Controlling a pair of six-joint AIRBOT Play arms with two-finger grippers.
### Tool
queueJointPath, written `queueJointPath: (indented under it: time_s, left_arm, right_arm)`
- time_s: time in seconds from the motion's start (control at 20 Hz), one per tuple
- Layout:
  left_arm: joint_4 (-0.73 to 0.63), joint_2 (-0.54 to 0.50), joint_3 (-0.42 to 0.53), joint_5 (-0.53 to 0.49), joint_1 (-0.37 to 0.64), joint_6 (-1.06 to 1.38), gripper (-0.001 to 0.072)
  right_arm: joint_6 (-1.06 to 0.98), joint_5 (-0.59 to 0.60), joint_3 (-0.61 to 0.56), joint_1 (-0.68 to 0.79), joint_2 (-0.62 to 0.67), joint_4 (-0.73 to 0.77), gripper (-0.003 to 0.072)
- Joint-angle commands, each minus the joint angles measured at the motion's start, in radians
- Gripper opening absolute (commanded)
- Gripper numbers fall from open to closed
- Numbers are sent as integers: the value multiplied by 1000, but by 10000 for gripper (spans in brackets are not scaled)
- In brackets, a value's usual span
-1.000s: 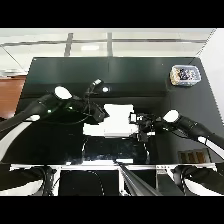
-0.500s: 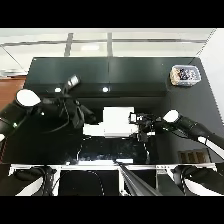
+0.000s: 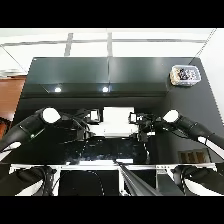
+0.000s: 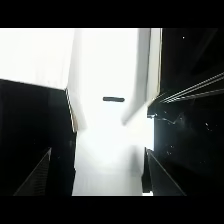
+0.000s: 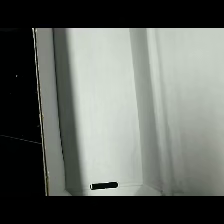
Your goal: Fold the box and place the chain.
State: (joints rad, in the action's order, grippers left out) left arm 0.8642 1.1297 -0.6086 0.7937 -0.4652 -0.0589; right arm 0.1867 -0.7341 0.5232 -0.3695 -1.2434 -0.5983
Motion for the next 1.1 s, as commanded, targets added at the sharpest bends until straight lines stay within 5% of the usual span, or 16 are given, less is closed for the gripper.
queueJointPath:
  time_s: [0.0, 0.2, 0.3, 0.35, 1.05]
  left_arm:
    - [-21, 79, -31, -24, -23, 51, 711]
    - [-145, 115, -43, -6, -23, 65, 660]
    - [-169, 115, -43, 50, -23, 87, 350]
    - [-169, 115, -43, 64, -23, 87, 268]
    - [-256, 183, -43, -25, -96, 85, 268]
  right_arm:
    - [0, -2, 0, -1, -1, -1, 481]
    - [0, -2, 0, -1, -1, -1, 480]
    - [0, -2, 0, -1, -1, -1, 481]
    - [0, -2, 0, -1, -1, -1, 481]
    - [0, -2, 0, -1, -1, -1, 480]
